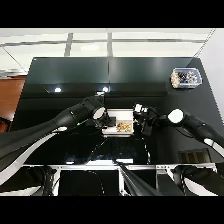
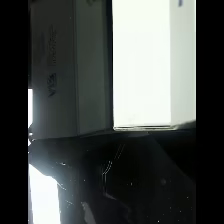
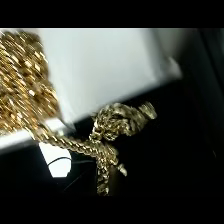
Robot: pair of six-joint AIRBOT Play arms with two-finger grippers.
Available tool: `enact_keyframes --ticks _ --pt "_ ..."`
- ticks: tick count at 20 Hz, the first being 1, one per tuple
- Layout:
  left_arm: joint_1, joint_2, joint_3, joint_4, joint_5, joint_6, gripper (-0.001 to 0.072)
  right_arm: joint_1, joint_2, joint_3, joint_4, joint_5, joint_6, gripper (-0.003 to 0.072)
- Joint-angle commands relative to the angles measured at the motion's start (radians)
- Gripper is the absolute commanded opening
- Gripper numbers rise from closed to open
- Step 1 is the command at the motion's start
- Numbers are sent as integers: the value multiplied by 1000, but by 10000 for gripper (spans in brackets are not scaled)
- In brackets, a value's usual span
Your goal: Fold the box and place the chain.
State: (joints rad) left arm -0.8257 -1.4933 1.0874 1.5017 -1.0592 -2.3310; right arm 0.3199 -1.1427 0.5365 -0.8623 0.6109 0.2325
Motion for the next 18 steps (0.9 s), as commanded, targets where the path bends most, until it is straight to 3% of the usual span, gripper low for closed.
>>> enact_keyframes --ticks 1,4,8,10,13,14,15,16,18 --pt "0 0 1 0 0 0 28 -44 123 4 -198 77 370 15" --pt "0 0 1 0 0 0 28 -79 253 39 -212 225 488 15" --pt "0 0 1 0 0 0 28 -83 382 175 -208 375 594 15" --pt "0 0 1 0 0 0 28 -83 396 198 -211 372 594 16" --pt "0 0 1 0 0 0 28 -83 338 121 -212 323 593 19" --pt "0 0 1 0 0 0 28 -80 311 74 -211 267 593 141" --pt "0 0 1 0 0 0 28 -79 285 29 -208 204 577 503" --pt "0 0 1 0 -1 0 28 -74 254 -7 -208 151 505 624" --pt "0 0 1 1 0 0 28 -58 190 -44 -203 83 308 620"
